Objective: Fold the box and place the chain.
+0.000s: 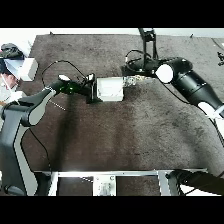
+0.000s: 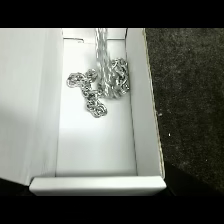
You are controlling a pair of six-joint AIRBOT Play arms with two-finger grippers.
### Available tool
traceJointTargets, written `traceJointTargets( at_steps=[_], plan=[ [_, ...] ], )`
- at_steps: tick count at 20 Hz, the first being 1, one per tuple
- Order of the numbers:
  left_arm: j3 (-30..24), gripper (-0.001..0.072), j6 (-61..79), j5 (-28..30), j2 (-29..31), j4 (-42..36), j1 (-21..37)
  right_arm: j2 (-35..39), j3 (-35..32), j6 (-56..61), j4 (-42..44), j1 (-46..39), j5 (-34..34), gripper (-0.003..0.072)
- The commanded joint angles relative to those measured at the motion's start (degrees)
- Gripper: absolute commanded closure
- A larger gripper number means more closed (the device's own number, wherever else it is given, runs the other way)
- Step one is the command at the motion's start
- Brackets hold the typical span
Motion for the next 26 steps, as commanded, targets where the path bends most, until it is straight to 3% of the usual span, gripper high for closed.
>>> traceJointTargets(
  at_steps=[1, 8, 14, 15, 16, 17, 22, 26],
  plan=[
    [0.0, 0.0437, 0.02, 0.0, 0.0, 0.02, -0.02, 1.81, -0.15, 0.22, 0.28, 0.11, 2.4, 0.0693],
    [0.0, 0.0437, 0.02, 0.0, 0.0, 0.02, -0.02, -3.43, -0.24, 0.35, 0.44, 9.4, -3.69, 0.0693],
    [0.0, 0.0437, 0.02, 0.0, 0.0, 0.02, -0.02, -14.03, -0.24, 3.23, 0.35, 8.04, -4.04, 0.0692],
    [0.0, 0.0437, 0.02, 0.0, 0.0, 0.02, -0.02, -15.34, -0.24, 3.26, 0.37, 7.02, -4.11, 0.0637],
    [0.0, 0.0437, 0.02, 0.02, 0.0, 0.02, -0.02, -16.2, -0.26, 3.26, 0.37, 6.01, -4.04, 0.0487],
    [0.0, 0.0437, 0.02, 0.02, 0.0, 0.02, -0.02, -16.76, -0.26, 3.23, 0.44, 4.94, -3.82, 0.0388],
    [0.0, 0.0437, 0.02, 0.0, 0.0, 0.02, -0.02, -15.19, -0.31, 3.26, 1.22, -2.12, -0.46, 0.04],
    [0.0, 0.0437, 0.02, 0.02, 0.0, 0.02, -0.02, -15.58, -1.97, 2.99, 7.89, -9.22, 0.52, 0.0399]
  ],
)
